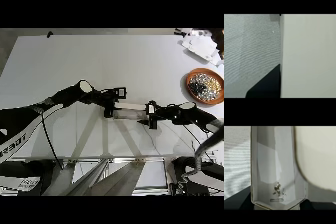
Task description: Fold the box and place the chain.
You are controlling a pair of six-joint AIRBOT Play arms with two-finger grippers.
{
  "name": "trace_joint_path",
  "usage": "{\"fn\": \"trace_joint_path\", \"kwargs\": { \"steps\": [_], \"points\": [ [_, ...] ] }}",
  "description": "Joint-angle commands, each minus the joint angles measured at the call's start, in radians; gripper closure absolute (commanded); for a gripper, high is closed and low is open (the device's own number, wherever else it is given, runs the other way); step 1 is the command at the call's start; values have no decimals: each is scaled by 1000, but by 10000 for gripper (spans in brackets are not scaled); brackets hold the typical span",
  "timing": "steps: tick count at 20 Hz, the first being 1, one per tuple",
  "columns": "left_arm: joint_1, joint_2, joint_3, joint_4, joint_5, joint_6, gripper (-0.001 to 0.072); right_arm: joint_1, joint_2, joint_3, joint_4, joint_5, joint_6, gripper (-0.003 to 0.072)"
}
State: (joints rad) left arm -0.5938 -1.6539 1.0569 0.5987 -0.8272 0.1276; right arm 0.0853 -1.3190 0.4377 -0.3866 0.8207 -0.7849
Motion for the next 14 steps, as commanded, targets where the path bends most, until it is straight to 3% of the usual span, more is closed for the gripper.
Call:
{"fn": "trace_joint_path", "kwargs": {
  "steps": [1,14],
  "points": [
    [0,-1,0,0,1,0,699,1,0,0,-1,-2,-1,283],
    [0,-1,0,0,1,0,699,1,0,0,-2,1,-2,267]
  ]
}}
